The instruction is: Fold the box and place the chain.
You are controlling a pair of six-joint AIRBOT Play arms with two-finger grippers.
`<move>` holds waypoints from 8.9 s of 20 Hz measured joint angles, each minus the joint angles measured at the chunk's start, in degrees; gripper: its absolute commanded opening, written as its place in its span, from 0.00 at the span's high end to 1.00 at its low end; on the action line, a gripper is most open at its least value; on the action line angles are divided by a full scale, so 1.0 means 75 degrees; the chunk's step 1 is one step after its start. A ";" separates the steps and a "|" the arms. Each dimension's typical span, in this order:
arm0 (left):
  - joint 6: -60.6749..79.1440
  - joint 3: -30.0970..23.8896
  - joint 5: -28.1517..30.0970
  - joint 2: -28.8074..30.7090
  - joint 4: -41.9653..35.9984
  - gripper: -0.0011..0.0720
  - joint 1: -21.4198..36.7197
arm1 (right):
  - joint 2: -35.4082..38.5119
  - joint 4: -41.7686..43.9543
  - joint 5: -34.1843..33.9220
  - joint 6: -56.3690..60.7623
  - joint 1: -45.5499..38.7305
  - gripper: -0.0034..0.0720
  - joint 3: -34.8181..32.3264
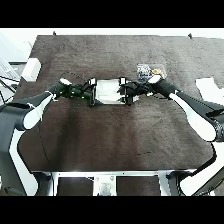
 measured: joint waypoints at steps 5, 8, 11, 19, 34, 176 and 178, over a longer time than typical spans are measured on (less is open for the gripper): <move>0.0006 0.0000 0.0000 0.0000 0.0000 0.53 0.0000 | -0.0006 0.0000 -0.0026 -0.0125 -0.0067 0.74 0.0003; 0.0006 0.0000 0.0000 0.0000 -0.0003 0.53 0.0000 | 0.0067 -0.0233 -0.0035 -0.0015 -0.0221 0.82 0.0000; 0.0006 0.0000 0.0000 0.0000 -0.0003 0.53 0.0000 | 0.0361 -0.0629 0.0000 0.0434 -0.0458 0.89 0.0000; 0.0006 0.0000 0.0000 0.0000 -0.0003 0.53 0.0000 | 0.1550 -0.0935 0.0312 0.2975 -0.1358 0.94 0.0000; 0.0003 0.0000 0.0000 0.0000 -0.0003 0.53 0.0000 | 0.0032 -0.0705 0.2011 0.8125 -0.2369 0.94 -0.0006; 0.0000 -0.0003 -0.0149 -0.0003 -0.0012 0.53 -0.0009 | -0.1606 -0.5531 0.0527 1.4268 -0.1177 0.94 0.4911; 0.0000 -0.0003 -0.0149 -0.0003 -0.0012 0.53 -0.0009 | -0.1317 -0.5659 0.0545 1.4262 -0.1107 0.94 0.5021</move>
